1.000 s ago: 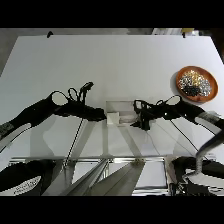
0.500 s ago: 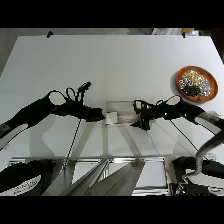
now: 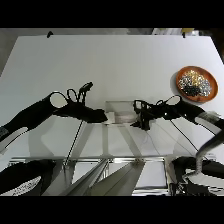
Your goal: Fold the box and place the chain.
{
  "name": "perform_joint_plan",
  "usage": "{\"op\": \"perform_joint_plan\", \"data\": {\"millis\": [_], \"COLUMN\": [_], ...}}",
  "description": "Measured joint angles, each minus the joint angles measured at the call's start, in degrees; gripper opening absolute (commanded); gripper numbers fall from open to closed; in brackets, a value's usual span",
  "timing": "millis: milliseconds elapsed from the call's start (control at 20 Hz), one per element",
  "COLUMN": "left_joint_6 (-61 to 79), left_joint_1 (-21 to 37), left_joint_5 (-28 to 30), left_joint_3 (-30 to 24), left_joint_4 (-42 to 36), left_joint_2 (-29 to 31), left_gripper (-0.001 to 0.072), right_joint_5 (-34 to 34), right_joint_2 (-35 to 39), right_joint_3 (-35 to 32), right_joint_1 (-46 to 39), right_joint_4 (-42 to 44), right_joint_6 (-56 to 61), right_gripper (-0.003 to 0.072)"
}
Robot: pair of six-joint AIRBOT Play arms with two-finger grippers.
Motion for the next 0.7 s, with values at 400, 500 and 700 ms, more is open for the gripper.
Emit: {"op": "perform_joint_plan", "data": {"millis": [400, 500, 700], "left_joint_6": [-11.04, -15.23, -22.14], "left_joint_1": [-5.29, -6.32, -8.35], "left_joint_5": [4.96, 5.38, 4.96], "left_joint_3": [2.16, 3.32, 5.20], "left_joint_4": [7.48, 11.02, 17.68], "left_joint_2": [0.00, 0.00, -0.11], "left_gripper": [0.0296, 0.0296, 0.0294], "right_joint_5": [0.00, 0.00, 0.00], "right_joint_2": [0.00, 0.00, 0.00], "right_joint_3": [0.00, 0.00, 0.00], "right_joint_1": [0.00, 0.00, 0.00], "right_joint_4": [0.02, 0.02, 0.02], "right_joint_6": [0.00, 0.00, 0.00], "right_gripper": [0.0339, 0.0339, 0.0339]}}
